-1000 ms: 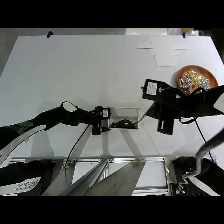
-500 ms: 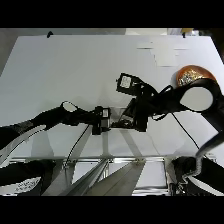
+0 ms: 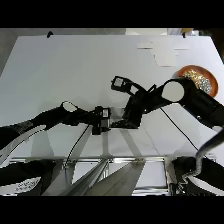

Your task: Fold the box and place the chain.

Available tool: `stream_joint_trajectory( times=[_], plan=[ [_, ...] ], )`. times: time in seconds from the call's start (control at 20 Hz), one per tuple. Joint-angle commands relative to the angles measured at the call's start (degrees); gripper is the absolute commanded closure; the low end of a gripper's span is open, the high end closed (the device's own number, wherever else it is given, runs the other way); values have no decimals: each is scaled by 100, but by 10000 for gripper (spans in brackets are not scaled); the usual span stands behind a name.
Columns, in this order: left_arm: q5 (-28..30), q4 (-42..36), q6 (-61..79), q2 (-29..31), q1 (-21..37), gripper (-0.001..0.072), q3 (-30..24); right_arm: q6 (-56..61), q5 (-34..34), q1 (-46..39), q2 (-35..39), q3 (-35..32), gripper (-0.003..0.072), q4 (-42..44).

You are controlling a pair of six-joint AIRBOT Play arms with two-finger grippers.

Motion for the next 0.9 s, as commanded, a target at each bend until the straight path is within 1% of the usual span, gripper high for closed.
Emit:
stream_joint_trajectory(
  times=[0.0, 0.05, 0.1, 0.15, 0.3, 0.45, 0.5, 0.6, 0.7, 0.85],
  plan=[
    [2, 0, 0, 4, 0, 573, 0, -551, -70, -520, 409, 48, 350, -103],
    [2, 0, 0, 4, 0, 573, 0, -761, -7, -750, 540, 48, 397, -243],
    [2, 2, 0, 4, 0, 573, 2, -997, 79, -1021, 616, 46, 473, -470],
    [0, 0, 0, 4, 0, 573, 2, -1209, 151, -1287, 623, 35, 526, -680],
    [0, 2, 0, 4, 0, 573, 2, -1567, 9, -2063, 474, -249, 527, -933],
    [2, 0, 0, 4, 0, 573, 2, -1923, -306, -2317, 101, -621, 522, -1270],
    [2, 2, 0, 4, 0, 573, 2, -2221, -404, -2315, -74, -706, 481, -1362],
    [2, 2, 0, 4, 0, 573, 0, -2983, -496, -2315, -483, -728, 364, -1357],
    [0, 2, 0, 4, 0, 573, 2, -3348, -651, -2315, -831, -728, 363, -1357],
    [2, 2, 0, 4, 0, 573, 2, -3379, -896, -2315, -1207, -728, 366, -1362]
  ],
)
